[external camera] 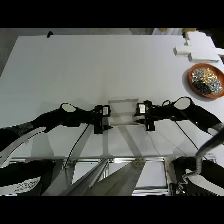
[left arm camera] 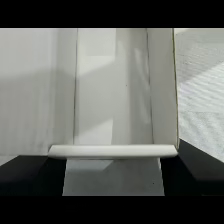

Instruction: Fold the box and place the chain.

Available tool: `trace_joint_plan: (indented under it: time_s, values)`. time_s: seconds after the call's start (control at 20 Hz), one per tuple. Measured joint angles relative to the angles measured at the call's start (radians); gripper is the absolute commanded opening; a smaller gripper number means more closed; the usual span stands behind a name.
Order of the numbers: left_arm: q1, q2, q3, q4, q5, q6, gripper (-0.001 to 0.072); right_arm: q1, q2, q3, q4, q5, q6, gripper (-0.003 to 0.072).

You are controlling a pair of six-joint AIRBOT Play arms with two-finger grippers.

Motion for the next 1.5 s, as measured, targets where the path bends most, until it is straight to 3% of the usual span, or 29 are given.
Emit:
trace_joint_plan:
  time_s: [0.05,0.25,0.3,0.35,0.4,0.7,1.0,1.25,1.5]
  values:
    - [0.0,0.0,0.0,0.0,0.0,0.0,0.0088,0.0,-0.006,0.0,0.019,-0.001,-0.006,0.0417]
    - [0.0,0.0,0.0,-0.001,0.002,-0.003,0.0088,0.0,-0.015,0.0,0.066,-0.004,-0.009,0.0388]
    - [0.0,0.0,0.0,-0.001,0.002,-0.002,0.0088,0.001,-0.012,0.0,0.067,-0.003,0.003,0.032]
    - [0.0,0.0,0.0,-0.002,0.001,-0.002,0.0088,0.001,-0.003,0.0,0.058,-0.003,0.027,0.0119]
    - [0.0,0.0,0.0,-0.002,0.0,-0.001,0.0088,0.001,0.011,0.0,0.04,-0.003,0.067,0.0018]
    - [0.0,0.0,0.0,-0.003,0.001,-0.001,0.0088,-0.024,0.145,0.0,-0.176,-0.015,0.435,0.0017]
    - [0.0,0.0,0.0,0.001,-0.001,0.001,0.0088,-0.225,0.221,0.0,-0.232,-0.089,0.9,0.0017]
    - [0.0,0.0,0.0,0.0,0.0,0.0,0.0088,-0.339,0.187,-0.016,-0.241,-0.058,1.11,0.0017]
    - [0.0,0.0,0.0,0.0,0.0,0.0,0.0088,-0.314,0.093,-0.058,-0.218,0.022,1.202,0.0017]
